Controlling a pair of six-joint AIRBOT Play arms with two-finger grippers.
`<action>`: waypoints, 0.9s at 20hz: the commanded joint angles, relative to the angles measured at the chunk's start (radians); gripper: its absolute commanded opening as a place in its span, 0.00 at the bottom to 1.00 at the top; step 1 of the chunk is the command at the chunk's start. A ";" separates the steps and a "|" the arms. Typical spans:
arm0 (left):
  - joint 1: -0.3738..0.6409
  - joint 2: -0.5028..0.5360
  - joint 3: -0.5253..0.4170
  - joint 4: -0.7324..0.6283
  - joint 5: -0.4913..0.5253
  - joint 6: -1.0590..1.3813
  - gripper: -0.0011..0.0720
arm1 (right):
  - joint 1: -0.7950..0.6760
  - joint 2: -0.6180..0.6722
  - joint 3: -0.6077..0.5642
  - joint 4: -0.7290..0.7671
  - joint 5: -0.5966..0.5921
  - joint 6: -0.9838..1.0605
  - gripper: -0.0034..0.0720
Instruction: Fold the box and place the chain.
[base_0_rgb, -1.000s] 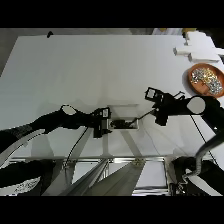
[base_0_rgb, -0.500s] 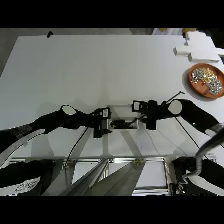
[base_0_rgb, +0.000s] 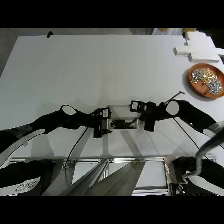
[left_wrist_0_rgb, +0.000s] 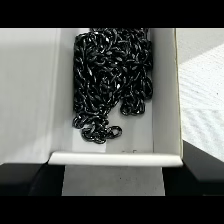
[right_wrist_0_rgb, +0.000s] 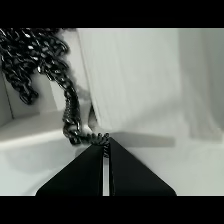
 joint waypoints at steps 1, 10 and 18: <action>0.000 0.000 0.000 0.000 0.000 0.000 0.20 | 0.001 0.069 0.000 -0.206 0.041 0.272 0.07; 0.000 0.000 0.000 0.000 0.000 0.000 0.20 | 0.002 0.422 0.000 0.138 0.148 0.306 0.07; -0.001 0.000 0.000 0.000 0.000 0.000 0.20 | 0.009 0.429 0.000 0.699 0.146 0.174 0.07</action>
